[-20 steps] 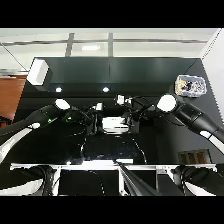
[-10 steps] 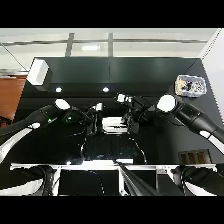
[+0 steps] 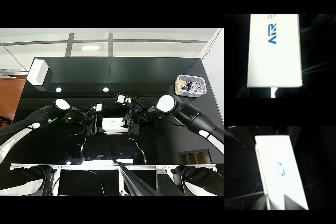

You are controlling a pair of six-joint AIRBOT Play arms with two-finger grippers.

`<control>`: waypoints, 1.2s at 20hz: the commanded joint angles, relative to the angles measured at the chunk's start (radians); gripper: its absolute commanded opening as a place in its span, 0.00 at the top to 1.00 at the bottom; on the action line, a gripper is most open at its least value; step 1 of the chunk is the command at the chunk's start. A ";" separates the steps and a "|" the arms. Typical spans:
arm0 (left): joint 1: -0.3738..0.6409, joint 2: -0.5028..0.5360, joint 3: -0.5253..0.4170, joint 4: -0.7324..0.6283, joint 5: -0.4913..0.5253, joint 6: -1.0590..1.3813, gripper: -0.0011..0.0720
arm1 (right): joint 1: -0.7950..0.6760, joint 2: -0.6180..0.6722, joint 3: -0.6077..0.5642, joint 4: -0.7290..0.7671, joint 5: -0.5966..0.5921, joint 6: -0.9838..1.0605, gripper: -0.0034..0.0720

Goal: Fold the box and place the chain.

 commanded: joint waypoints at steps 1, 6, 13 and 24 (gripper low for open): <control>0.000 -0.001 0.000 0.000 0.003 -0.003 0.50 | 0.001 0.001 0.002 0.010 0.016 0.019 0.56; 0.000 -0.001 0.000 0.000 0.003 -0.003 0.50 | 0.001 0.000 -0.010 0.014 0.015 0.045 0.56; 0.000 -0.001 0.000 0.000 0.003 -0.003 0.50 | 0.001 -0.005 -0.048 0.013 -0.010 0.054 0.56; 0.000 -0.001 0.000 0.000 0.003 -0.003 0.50 | -0.272 0.078 -0.114 0.288 0.263 0.517 0.94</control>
